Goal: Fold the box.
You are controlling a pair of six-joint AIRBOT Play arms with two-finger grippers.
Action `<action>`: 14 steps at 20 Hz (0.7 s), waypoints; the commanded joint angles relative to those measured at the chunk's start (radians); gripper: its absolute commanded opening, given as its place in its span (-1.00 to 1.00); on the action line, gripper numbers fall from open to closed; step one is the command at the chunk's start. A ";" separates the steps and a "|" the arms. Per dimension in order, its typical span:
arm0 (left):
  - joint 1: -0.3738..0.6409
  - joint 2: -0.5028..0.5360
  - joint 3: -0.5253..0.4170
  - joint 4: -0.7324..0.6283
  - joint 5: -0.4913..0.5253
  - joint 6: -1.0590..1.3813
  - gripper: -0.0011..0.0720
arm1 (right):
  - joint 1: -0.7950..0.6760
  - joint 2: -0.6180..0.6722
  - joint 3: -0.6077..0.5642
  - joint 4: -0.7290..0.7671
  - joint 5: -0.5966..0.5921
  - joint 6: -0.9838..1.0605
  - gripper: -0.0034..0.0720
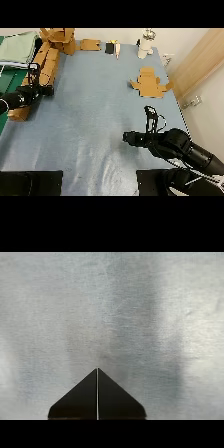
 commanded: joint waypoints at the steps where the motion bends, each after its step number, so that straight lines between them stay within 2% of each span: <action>1: 0.000 -0.010 0.011 0.001 -0.027 0.025 0.34 | 0.000 0.000 0.001 0.000 0.017 0.000 -0.90; 10: 0.000 -0.010 0.011 0.004 -0.052 0.041 0.35 | 0.000 0.000 0.001 0.001 0.018 0.000 -0.91; 11: 0.000 -0.010 0.011 0.004 -0.052 0.041 0.39 | 0.000 0.000 0.001 0.001 0.018 0.000 -0.91; 12: 0.000 -0.010 0.011 0.003 -0.051 0.041 0.64 | 0.000 0.000 0.001 0.000 0.018 0.000 -0.90; 13: 0.000 -0.010 0.011 0.003 -0.050 0.041 0.72 | 0.000 0.000 0.001 0.000 0.018 0.000 -0.90; 14: 0.000 -0.010 0.011 0.003 -0.050 0.041 0.72 | 0.000 0.000 0.001 0.001 0.018 0.000 -0.90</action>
